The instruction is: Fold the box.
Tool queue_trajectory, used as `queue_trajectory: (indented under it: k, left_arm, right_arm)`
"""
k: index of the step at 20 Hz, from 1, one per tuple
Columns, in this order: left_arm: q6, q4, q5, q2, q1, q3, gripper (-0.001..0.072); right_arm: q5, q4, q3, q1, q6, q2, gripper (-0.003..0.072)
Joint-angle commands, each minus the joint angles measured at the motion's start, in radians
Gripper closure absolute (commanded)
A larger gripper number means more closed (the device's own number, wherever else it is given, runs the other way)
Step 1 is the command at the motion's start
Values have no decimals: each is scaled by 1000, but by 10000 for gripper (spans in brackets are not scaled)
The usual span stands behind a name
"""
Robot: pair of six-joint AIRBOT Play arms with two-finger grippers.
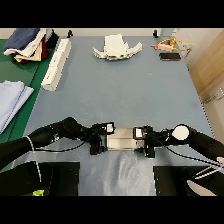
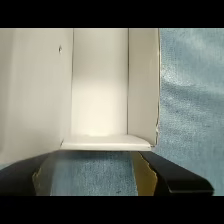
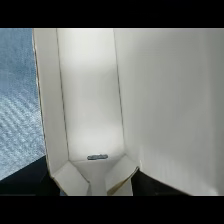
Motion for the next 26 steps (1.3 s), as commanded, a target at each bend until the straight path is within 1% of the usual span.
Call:
queue_trajectory:
  k: [1,12,16,26]
  left_arm:
    - [0,-18,13,-3,-16,-1,10]
    - [5,-19,-3,-3,-34,-1,11]
    - [10,-40,30,-3,-34,-1,10]
    - [31,-52,39,-4,-52,-14,11]
  right_arm:
    - [0,0,1,0,1,0,212]
    - [0,0,1,0,0,0,212]
    - [0,0,1,0,0,0,212]
    - [0,0,1,0,0,0,212]
